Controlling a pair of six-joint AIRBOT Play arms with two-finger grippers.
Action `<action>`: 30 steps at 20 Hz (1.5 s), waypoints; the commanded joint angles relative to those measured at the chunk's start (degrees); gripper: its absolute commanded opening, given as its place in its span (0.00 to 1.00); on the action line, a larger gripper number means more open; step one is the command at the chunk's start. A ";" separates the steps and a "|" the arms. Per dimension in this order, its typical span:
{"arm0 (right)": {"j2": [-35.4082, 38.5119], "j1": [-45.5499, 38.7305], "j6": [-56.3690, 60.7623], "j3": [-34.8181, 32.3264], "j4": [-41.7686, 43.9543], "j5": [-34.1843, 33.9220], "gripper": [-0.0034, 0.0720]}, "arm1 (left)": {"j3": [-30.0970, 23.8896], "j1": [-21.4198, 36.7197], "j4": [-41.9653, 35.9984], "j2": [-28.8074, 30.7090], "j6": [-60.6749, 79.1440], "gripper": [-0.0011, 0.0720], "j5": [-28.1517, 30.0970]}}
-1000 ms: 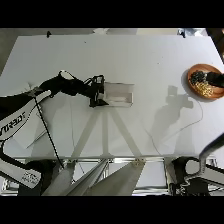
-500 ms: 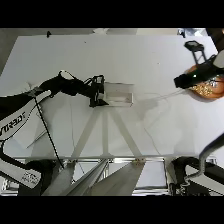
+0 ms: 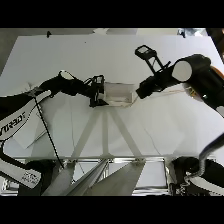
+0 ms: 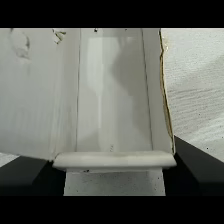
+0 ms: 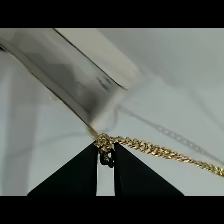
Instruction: Fold the box and place the chain.
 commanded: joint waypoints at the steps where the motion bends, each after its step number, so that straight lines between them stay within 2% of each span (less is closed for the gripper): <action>1: -0.26 4.81 0.15 0.04 5.64 -11.37 0.06 | 0.00 0.00 0.02 0.00 0.00 0.46 0.02; 4: -1.64 5.01 0.17 0.04 7.15 -17.44 0.05 | 0.00 0.00 0.02 0.00 0.00 0.46 0.02; 8: -5.73 5.01 0.13 0.04 7.69 -20.06 0.06 | 0.00 0.00 0.02 0.00 0.00 0.46 0.02; 13: -10.01 5.01 -0.09 0.04 6.80 -16.83 0.06 | 0.00 0.00 0.02 0.00 0.00 0.46 0.02; 19: -10.93 4.96 0.00 0.04 3.32 -12.92 0.06 | 0.00 0.00 0.02 0.00 0.00 0.46 0.02; 20: -10.93 4.87 0.00 0.04 3.28 -12.92 0.13 | 0.00 0.00 0.02 0.00 0.00 0.46 0.02; 22: -10.91 4.87 0.00 0.04 3.32 -12.85 0.32 | 0.00 0.00 0.02 0.00 0.00 0.46 0.02; 26: -9.70 4.68 -0.02 0.04 -0.07 -10.78 0.32 | 0.00 0.00 -0.04 0.00 0.00 0.46 0.04; 30: -3.91 -0.44 0.28 0.04 -6.38 -5.44 0.32 | 0.00 0.00 0.00 0.00 0.00 0.46 0.02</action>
